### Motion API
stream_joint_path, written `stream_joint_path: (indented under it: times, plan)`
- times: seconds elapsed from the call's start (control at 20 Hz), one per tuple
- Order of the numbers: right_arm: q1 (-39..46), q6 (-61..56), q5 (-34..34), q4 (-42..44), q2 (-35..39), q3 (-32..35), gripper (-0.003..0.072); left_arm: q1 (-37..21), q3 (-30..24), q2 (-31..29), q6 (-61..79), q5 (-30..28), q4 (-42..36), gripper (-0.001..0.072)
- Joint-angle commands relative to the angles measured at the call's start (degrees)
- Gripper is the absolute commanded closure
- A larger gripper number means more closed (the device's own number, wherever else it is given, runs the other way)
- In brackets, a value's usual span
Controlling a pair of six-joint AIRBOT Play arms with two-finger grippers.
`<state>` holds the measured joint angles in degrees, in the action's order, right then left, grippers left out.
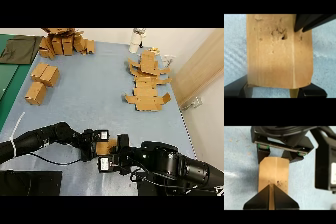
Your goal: Fold the box.
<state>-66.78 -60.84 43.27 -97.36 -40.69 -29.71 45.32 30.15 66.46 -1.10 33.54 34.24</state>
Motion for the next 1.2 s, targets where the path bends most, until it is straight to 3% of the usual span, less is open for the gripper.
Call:
stream_joint_path:
  times: [0.0,0.15,0.25,0.35,0.55,0.6,0.7,0.85,1.15]
  plan:
    - [0.0,-0.3,0.5,-0.2,0.0,0.0,0.0597,0.0,0.0,0.0,0.0,0.0,0.1,0.0113]
    - [0.0,-0.3,0.2,-0.7,-0.1,0.0,0.0450,0.0,0.0,0.0,0.0,0.0,0.1,0.0113]
    - [0.0,-0.3,-0.1,-1.7,-0.1,0.0,0.0440,0.0,0.0,0.0,0.0,0.0,0.1,0.0113]
    - [0.0,-0.3,-0.9,-2.1,-0.2,0.0,0.0317,0.0,0.0,0.0,0.0,0.0,0.1,0.0113]
    - [0.0,-0.3,-1.1,-3.5,-3.7,0.0,0.0334,0.0,0.0,0.0,0.0,0.0,0.1,0.0113]
    - [0.0,-0.3,-1.1,-4.4,-4.3,0.0,0.0404,0.0,0.0,0.0,0.0,0.1,0.1,0.0113]
    - [0.0,-0.3,-1.0,-5.7,-4.1,-0.2,0.0422,0.0,0.0,0.0,0.0,0.1,0.1,0.0113]
    - [0.0,-0.3,-0.1,-5.9,-3.1,-1.4,0.0525,0.0,0.0,0.0,0.0,0.1,0.3,0.0113]
    - [0.0,-0.3,-0.2,-5.9,-2.7,-1.7,0.0528,0.0,0.0,0.0,0.0,0.1,0.5,0.0113]
